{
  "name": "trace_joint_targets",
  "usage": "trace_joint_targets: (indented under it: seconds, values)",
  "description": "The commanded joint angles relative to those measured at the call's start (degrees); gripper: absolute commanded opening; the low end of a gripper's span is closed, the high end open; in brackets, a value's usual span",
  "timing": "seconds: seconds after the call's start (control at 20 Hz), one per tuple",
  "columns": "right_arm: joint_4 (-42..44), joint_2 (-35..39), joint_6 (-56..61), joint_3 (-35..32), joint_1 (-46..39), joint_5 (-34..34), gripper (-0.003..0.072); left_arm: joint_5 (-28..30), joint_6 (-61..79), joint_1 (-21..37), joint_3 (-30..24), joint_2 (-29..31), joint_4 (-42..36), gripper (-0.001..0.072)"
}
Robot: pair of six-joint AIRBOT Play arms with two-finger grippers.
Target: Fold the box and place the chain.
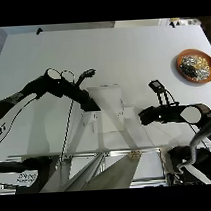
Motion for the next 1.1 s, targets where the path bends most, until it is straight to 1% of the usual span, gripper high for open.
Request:
trace_joint_targets:
  seconds: [0.0,0.15,0.3,0.35,0.4,0.45,0.5,0.65,0.8,0.85,0.95,1.0,1.05]
  values:
    - [0.0,0.0,0.0,0.0,0.1,0.0,0.0018,0.6,2.3,0.2,0.0,-0.3,0.3,0.0240]
    - [0.2,0.0,0.0,0.0,0.1,0.1,0.0018,1.4,5.0,0.2,0.0,-0.3,0.3,0.0005]
    - [0.4,0.1,0.0,0.0,0.1,0.3,0.0021,2.6,6.8,0.2,0.0,-0.3,0.2,0.0004]
    - [0.4,0.1,0.0,0.1,0.1,0.3,0.0050,2.6,7.0,0.2,0.0,-0.2,0.2,0.0004]
    - [0.5,0.1,0.0,0.2,0.1,0.3,0.0167,2.5,7.0,0.1,0.0,-0.1,0.2,0.0004]
    - [0.8,0.1,0.0,0.9,0.1,0.9,0.0322,2.4,7.0,0.1,0.0,0.2,0.2,0.0004]
    - [0.9,0.1,0.0,2.0,0.1,1.8,0.0411,2.3,7.0,0.1,0.0,0.9,0.2,0.0004]
    - [0.8,0.4,0.0,7.7,0.1,7.7,0.0420,1.8,7.0,-0.4,0.0,4.4,0.7,0.0003]
    - [0.6,3.1,0.9,13.9,0.1,15.6,0.0419,0.3,6.9,-2.1,0.0,9.9,6.3,0.0001]
    - [-0.3,4.9,2.5,15.5,0.1,17.8,0.0420,-1.5,5.9,-2.8,-0.1,11.5,8.0,0.0000]
    - [-3.4,9.8,6.1,17.4,0.1,21.6,0.0432,-6.7,4.0,-4.0,-0.7,14.6,7.8,-0.0002]
    - [-5.6,13.0,7.8,17.7,0.1,23.2,0.0439,-5.9,4.7,-4.4,-2.1,16.7,6.8,-0.0002]
    - [-7.8,16.2,9.5,17.7,0.1,24.6,0.0449,-3.1,5.5,-4.8,-3.9,18.7,5.9,-0.0002]
